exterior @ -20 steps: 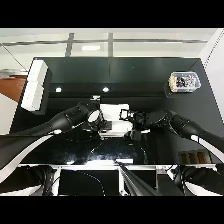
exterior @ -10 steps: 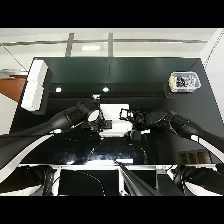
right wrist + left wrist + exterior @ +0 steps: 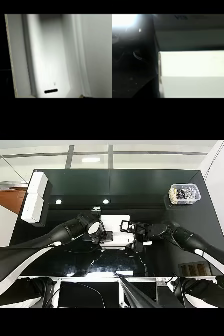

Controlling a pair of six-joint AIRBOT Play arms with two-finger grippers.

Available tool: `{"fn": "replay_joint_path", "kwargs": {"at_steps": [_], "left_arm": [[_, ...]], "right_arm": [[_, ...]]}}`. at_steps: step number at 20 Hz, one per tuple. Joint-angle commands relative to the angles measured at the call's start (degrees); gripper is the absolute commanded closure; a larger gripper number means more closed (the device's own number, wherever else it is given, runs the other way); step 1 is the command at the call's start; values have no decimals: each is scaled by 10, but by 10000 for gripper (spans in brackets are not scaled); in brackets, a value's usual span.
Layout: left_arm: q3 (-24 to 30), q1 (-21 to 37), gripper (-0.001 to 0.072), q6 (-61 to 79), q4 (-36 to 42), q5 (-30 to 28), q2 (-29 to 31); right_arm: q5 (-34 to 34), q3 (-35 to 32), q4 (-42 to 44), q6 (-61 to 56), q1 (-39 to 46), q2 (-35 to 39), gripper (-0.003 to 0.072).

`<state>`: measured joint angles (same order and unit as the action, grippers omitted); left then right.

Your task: Fold the box and place the chain.

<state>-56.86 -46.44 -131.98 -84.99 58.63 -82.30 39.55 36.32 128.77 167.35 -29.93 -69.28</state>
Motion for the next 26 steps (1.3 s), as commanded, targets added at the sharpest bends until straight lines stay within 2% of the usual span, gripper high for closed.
{"fn": "replay_joint_path", "kwargs": {"at_steps": [1, 4, 8, 9, 10, 11, 12, 13, 15, 16, 20, 21, 22, 26], "left_arm": [[0, 0, 683, 0, -23, 6, 8], [1, 2, 684, 0, -31, 0, 8], [1, 3, 684, 16, -33, 6, -4], [1, 3, 684, 16, -30, 5, -6], [1, 3, 684, 16, -30, 4, -8], [1, 3, 684, 17, -30, 4, -10], [1, 3, 684, 20, -30, 4, -11], [1, 3, 684, 21, -30, 4, -12], [1, 3, 684, 21, -30, 4, -12], [1, 3, 684, 21, -30, 4, -12], [1, 3, 684, 21, -30, 4, -12], [1, 3, 684, 21, -30, 4, -12], [1, 3, 684, 21, -29, 4, -12], [1, 3, 684, 21, -28, 4, -12]], "right_arm": [[17, 2, -81, -20, 0, 57, 0], [45, 2, -108, -19, 0, 73, 0], [30, -8, -82, 0, -1, 49, 2], [28, -8, -60, 19, -1, 41, 41], [21, -8, -42, 33, -2, 33, 121], [8, -7, -37, 36, -7, 30, 126], [-7, -7, -38, 36, -13, 29, 185], [-15, -7, -35, 35, -16, 29, 317], [-9, -7, -34, 29, -24, 29, 469], [-4, -7, -34, 21, -27, 29, 503], [-12, -7, -25, -12, -31, 29, 505], [-19, -7, -21, -19, -31, 29, 558], [-26, -7, -14, -22, -32, 29, 568], [-40, -7, -10, -30, -34, 29, 568]]}}
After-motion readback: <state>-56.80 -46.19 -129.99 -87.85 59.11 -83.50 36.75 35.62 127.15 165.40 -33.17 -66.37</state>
